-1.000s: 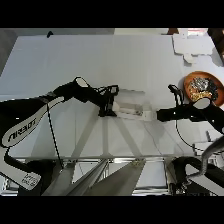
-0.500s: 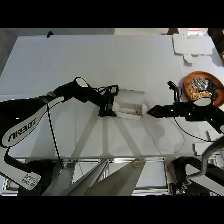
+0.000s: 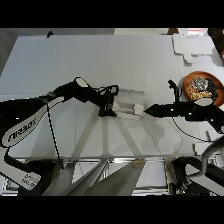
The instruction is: Fold the box and place the chain.
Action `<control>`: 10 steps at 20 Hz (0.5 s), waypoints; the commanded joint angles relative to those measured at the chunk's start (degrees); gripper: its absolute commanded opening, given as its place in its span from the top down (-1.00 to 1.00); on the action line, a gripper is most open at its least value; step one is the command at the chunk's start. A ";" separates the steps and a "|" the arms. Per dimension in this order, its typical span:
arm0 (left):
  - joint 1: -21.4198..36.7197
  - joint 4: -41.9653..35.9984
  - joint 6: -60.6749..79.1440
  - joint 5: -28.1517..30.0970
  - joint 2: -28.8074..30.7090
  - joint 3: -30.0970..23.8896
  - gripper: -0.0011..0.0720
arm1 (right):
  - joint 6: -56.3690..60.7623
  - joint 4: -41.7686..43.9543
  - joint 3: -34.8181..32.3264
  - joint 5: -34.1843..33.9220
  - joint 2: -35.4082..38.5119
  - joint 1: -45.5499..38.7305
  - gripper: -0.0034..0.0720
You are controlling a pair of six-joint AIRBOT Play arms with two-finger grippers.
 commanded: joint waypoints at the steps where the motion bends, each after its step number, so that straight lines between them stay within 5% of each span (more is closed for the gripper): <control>1: 0.02 0.02 0.00 0.02 0.02 0.00 0.22 | -1.05 2.23 -0.02 0.83 0.07 0.04 0.43; 10: 0.00 0.02 0.00 0.02 0.02 0.00 0.22 | -1.20 4.92 -0.02 0.87 0.07 0.46 -0.02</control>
